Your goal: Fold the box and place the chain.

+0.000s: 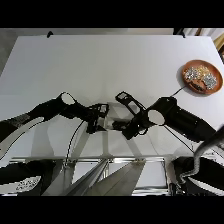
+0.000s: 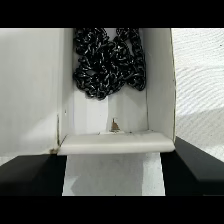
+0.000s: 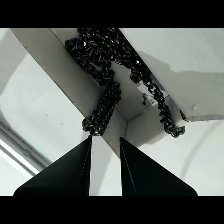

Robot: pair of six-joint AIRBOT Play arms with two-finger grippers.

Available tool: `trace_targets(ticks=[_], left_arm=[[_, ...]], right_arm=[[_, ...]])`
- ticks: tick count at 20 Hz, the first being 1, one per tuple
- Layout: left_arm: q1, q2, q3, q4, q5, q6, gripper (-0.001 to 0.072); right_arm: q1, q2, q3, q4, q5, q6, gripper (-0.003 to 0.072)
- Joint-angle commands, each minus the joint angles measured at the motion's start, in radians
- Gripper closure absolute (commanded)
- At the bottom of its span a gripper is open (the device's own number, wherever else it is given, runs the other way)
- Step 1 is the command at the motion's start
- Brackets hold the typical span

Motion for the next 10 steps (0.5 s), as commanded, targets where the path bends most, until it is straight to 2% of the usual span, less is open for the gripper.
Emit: trace_targets(ticks=[1,10], left_arm=[[0.001,0.000,0.000,0.000,0.000,0.000,0.0497],[0.001,0.000,0.000,0.000,0.000,0.000,0.0497]], right_arm=[[0.000,-0.033,0.000,0.005,-0.008,0.000,0.0486],[0.000,-0.037,0.000,0.032,-0.052,-0.001,0.0487]])
